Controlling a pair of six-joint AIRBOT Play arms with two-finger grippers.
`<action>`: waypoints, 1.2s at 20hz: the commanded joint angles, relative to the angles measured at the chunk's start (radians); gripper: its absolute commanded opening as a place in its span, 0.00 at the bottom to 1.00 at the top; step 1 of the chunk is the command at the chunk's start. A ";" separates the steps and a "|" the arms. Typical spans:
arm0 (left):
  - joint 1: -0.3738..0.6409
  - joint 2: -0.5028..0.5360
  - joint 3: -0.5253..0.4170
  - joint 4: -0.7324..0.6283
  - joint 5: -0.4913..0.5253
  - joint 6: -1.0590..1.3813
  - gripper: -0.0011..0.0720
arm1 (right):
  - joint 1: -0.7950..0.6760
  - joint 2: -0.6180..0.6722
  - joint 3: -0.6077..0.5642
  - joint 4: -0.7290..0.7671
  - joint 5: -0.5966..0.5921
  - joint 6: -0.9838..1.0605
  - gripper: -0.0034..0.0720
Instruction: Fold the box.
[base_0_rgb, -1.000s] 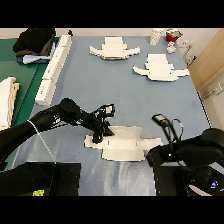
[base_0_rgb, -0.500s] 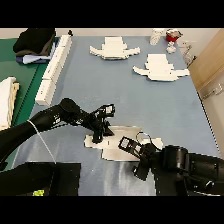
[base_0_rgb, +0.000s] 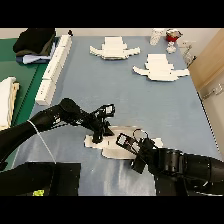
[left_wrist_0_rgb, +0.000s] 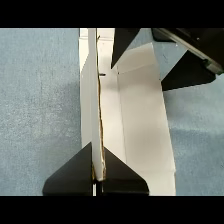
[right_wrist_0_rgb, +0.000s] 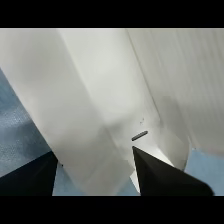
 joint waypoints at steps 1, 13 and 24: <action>0.000 0.000 0.000 0.000 0.000 0.000 0.03 | 0.001 0.003 0.028 -0.055 -0.084 0.149 1.00; 0.000 0.000 0.000 0.000 0.000 0.000 0.03 | -0.053 0.104 0.070 -0.094 -0.142 0.092 1.00; 0.000 0.000 0.000 -0.004 0.000 0.000 0.03 | -0.641 0.153 -0.048 0.711 0.000 -1.217 1.00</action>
